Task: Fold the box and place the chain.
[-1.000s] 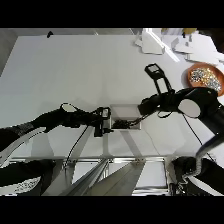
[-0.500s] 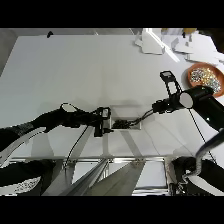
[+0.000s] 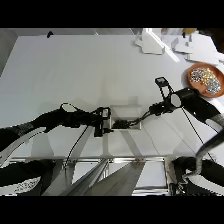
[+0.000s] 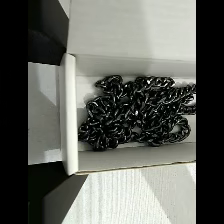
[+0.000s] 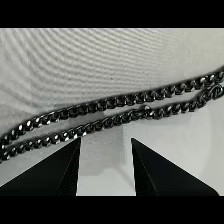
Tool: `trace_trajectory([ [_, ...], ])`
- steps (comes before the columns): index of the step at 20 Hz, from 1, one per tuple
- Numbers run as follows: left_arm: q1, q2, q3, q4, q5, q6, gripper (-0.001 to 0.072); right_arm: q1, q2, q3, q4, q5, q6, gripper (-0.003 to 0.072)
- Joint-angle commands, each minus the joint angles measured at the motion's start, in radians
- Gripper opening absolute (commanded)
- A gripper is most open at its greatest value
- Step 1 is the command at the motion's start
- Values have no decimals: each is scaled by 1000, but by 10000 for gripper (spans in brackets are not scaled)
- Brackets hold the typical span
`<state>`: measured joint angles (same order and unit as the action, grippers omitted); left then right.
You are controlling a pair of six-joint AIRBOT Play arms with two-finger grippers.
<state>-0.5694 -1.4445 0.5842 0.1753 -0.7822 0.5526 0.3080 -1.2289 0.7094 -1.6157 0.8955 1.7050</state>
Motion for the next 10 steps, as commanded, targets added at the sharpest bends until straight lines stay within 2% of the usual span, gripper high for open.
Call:
trace_trajectory([
  [1,0,1,0,0,0,0,209,-1,-37,-1,0,-23,1,333],
  [4,0,1,0,0,0,0,209,0,-63,-1,2,-23,0,244],
  [8,0,1,0,0,0,0,209,24,-29,-1,-1,-18,-15,32],
  [10,0,1,0,0,0,0,209,42,15,-1,-4,-14,-17,18],
])
